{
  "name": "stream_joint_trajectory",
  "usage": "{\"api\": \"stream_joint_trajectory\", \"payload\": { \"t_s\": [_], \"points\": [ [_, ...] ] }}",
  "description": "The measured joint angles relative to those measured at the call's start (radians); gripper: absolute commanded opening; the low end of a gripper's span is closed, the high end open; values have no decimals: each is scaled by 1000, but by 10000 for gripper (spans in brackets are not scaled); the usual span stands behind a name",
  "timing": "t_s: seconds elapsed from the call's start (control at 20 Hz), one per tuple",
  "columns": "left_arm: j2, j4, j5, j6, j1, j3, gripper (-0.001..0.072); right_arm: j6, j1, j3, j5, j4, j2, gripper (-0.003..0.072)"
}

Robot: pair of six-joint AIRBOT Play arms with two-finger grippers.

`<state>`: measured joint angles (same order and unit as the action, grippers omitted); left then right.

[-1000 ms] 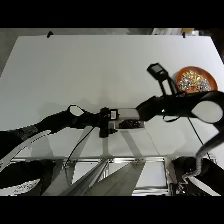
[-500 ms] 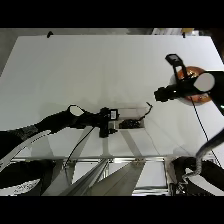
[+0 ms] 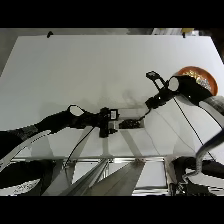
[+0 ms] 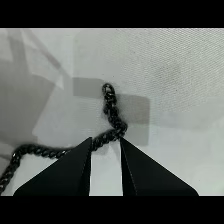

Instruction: Fold the box and place the chain.

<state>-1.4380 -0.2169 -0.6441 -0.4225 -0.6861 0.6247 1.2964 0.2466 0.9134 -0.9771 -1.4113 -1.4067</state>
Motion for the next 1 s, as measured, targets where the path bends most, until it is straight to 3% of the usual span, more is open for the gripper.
{"api": "stream_joint_trajectory", "payload": {
  "t_s": [0.15,0.25,0.5,0.6,1.0],
  "points": [
    [0,0,0,0,0,0,363,-3,2,0,16,-5,-24,146],
    [0,0,0,0,0,0,363,-4,2,0,16,-11,-34,17],
    [0,0,0,0,0,0,363,-3,11,-3,-34,-21,-2,17],
    [0,0,0,0,0,0,363,0,24,-2,-35,-28,57,17],
    [0,0,0,0,0,0,363,42,161,-2,-241,25,364,17]
  ]
}}
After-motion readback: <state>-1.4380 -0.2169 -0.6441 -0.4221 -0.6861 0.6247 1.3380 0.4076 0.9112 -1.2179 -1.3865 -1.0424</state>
